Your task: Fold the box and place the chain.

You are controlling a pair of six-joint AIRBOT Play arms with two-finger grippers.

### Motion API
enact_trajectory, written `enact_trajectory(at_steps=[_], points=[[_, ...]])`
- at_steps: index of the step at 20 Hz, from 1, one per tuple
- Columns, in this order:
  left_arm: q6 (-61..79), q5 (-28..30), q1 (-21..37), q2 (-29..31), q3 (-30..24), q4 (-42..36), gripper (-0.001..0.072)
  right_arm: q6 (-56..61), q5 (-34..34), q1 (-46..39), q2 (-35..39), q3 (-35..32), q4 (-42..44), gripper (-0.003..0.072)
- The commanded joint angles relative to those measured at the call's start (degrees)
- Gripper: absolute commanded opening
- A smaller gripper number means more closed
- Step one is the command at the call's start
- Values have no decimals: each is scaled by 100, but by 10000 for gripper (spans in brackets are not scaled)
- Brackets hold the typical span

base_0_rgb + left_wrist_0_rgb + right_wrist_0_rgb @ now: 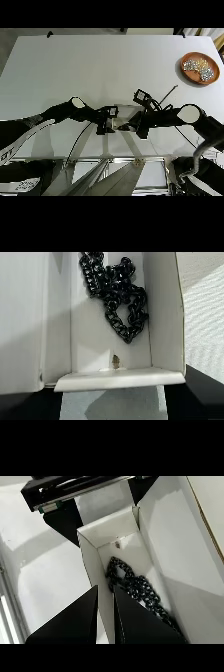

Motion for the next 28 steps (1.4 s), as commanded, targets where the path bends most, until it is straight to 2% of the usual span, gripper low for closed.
enact_trajectory(at_steps=[1,5,9,11,16,19,21,23,28], points=[[0,0,0,0,-2,0,253,22,-79,7,0,-63,-9,122],[0,0,0,0,-2,2,253,92,140,-417,564,-63,-146,120],[0,0,0,0,-2,0,253,691,1049,-1384,1523,-66,-1589,107],[0,0,0,0,-2,0,253,852,1388,-1751,1604,-74,-2153,107],[0,0,0,0,-2,0,253,1023,592,-1974,1060,-507,-2031,111],[0,-2,0,0,-2,0,253,1023,46,-1974,538,-518,-2009,124],[0,0,0,0,-2,2,253,859,-131,-1974,192,-518,-1856,188],[0,0,0,0,-2,0,253,573,-262,-1910,-114,-518,-1554,182],[-2,0,0,0,-2,2,253,566,-658,-1539,-686,-518,-1585,179]])
